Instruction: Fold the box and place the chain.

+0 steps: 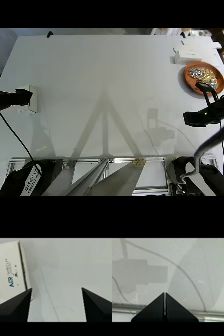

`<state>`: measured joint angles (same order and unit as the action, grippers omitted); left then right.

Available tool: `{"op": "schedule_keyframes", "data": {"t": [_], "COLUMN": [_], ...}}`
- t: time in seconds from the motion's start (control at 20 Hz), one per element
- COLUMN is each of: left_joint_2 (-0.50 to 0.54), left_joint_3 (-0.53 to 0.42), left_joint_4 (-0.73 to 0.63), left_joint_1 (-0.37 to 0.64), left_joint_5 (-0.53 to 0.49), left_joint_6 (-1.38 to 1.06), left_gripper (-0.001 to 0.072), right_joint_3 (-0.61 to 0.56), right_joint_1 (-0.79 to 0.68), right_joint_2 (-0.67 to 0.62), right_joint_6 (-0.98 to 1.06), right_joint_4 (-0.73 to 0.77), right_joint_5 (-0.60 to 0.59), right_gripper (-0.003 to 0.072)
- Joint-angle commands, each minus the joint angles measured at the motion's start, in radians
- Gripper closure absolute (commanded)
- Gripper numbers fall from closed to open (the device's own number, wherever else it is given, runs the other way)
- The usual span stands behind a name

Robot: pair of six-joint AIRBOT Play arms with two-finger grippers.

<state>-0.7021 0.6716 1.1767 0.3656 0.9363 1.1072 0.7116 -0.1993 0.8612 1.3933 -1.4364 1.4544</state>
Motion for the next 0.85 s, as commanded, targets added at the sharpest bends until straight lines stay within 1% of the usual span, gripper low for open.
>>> {"op": "schedule_keyframes", "data": {"t": [0.0,0.8], "left_joint_2": [0.004,0.004], "left_joint_3": [0.0,0.0], "left_joint_4": [0.01,0.01], "left_joint_1": [-0.012,-0.012], "left_joint_5": [0.019,0.01], "left_joint_6": [0.0,0.0], "left_gripper": [0.0017,0.0017], "right_joint_3": [0.0,0.0], "right_joint_1": [0.0,0.0], "right_joint_2": [-0.001,-0.001], "right_joint_6": [0.0,0.0], "right_joint_4": [0.0,0.0], "right_joint_5": [0.0,0.0], "right_gripper": [0.0668,0.0668]}}
